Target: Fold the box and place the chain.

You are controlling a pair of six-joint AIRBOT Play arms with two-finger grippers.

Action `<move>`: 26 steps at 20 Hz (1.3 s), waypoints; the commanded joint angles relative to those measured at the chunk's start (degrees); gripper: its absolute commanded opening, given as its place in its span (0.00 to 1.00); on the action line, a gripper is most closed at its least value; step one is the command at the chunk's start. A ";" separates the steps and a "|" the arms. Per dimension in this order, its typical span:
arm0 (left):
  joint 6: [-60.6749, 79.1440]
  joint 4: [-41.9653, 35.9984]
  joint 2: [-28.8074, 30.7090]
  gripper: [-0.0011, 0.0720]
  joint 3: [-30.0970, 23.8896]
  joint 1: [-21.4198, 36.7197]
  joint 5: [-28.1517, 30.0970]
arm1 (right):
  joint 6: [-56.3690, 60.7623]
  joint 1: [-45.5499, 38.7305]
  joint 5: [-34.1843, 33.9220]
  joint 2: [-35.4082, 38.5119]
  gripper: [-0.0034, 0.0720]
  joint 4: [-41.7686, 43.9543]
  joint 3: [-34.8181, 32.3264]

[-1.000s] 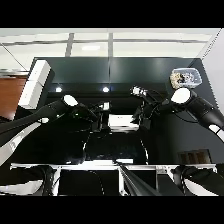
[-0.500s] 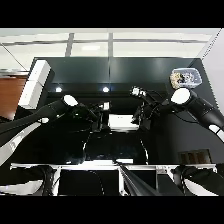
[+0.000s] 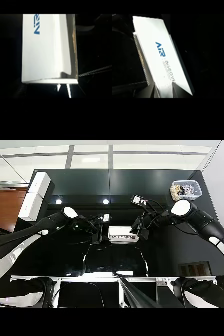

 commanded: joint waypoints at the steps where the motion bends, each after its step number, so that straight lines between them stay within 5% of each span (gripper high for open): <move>1: 0.02 0.04 -0.04 0.65 0.04 -0.02 -0.07 | 0.35 0.04 -0.85 -0.04 0.36 -0.20 0.00; 26: 0.02 0.04 -0.04 0.65 0.04 -0.02 -0.09 | 2.08 2.08 3.10 -0.07 0.41 -3.89 0.00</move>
